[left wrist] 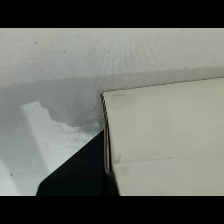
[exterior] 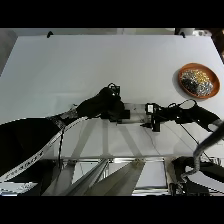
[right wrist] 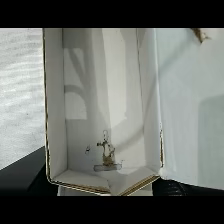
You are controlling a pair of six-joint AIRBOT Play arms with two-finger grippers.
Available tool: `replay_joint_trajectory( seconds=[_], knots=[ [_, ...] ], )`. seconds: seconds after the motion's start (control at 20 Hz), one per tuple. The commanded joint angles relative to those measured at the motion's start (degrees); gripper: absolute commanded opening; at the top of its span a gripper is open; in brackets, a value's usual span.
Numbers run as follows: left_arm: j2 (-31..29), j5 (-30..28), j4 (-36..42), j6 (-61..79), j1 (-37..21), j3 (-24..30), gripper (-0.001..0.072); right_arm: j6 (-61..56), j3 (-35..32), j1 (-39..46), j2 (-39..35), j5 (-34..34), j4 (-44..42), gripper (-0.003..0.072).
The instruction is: Fold the box and place the chain.
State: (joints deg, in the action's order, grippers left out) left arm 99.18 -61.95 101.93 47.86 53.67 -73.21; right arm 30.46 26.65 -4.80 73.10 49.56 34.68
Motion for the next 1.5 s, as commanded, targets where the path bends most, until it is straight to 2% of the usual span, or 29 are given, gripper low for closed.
replay_joint_trajectory(
  seconds=[0.0,0.25,0.7,0.85,1.45],
  knots=[
    [0.04,0.92,-3.21,0.15,0.66,0.04,0.0013,0.02,-0.02,-0.02,-0.02,-0.04,0.00,0.0409],
    [0.04,0.92,-6.91,0.76,1.07,0.04,0.0013,0.02,-0.02,-0.02,-0.02,-0.04,0.00,0.0409],
    [0.04,0.92,-7.34,0.79,1.07,0.04,0.0013,0.02,-0.02,-0.02,-0.02,-0.04,0.00,0.0409],
    [0.04,2.67,-10.36,0.72,1.07,0.04,0.0013,0.02,-0.02,-0.02,-0.02,-0.04,0.00,0.0409],
    [0.04,2.38,-10.47,-1.46,1.07,0.07,0.0007,0.02,-0.02,-0.02,-0.02,-0.04,0.00,0.0409]
  ],
)
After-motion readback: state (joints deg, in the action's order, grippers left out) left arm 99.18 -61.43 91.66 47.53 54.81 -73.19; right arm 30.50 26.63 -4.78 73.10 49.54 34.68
